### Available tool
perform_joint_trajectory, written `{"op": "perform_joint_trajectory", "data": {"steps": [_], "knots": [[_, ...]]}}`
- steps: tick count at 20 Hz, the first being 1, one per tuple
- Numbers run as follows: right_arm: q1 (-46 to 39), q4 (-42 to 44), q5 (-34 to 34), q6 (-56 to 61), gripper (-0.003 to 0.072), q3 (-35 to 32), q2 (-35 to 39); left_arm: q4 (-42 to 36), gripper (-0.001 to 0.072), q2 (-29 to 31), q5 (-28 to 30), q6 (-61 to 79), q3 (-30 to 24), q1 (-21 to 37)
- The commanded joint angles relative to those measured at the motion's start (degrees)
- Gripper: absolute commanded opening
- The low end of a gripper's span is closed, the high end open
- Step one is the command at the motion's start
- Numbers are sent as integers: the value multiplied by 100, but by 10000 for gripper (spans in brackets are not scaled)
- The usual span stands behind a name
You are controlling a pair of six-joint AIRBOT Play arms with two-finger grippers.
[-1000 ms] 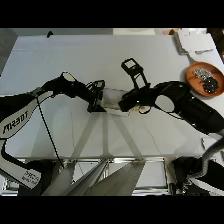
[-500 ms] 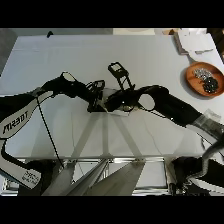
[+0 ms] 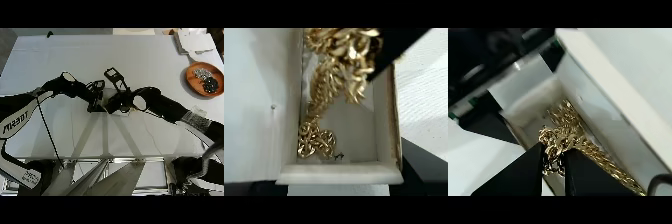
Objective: Fold the box and place the chain.
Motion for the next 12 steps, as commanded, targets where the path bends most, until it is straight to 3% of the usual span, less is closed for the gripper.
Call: {"op": "perform_joint_trajectory", "data": {"steps": [1,7,12], "knots": [[-103,-179,122,190,293,7,-48,0,367,2,2,0,7,0],[-472,-151,699,-144,319,7,564,0,367,2,0,0,7,0],[-1161,-133,1989,-1784,319,4,1735,0,367,2,0,0,7,0]]}}
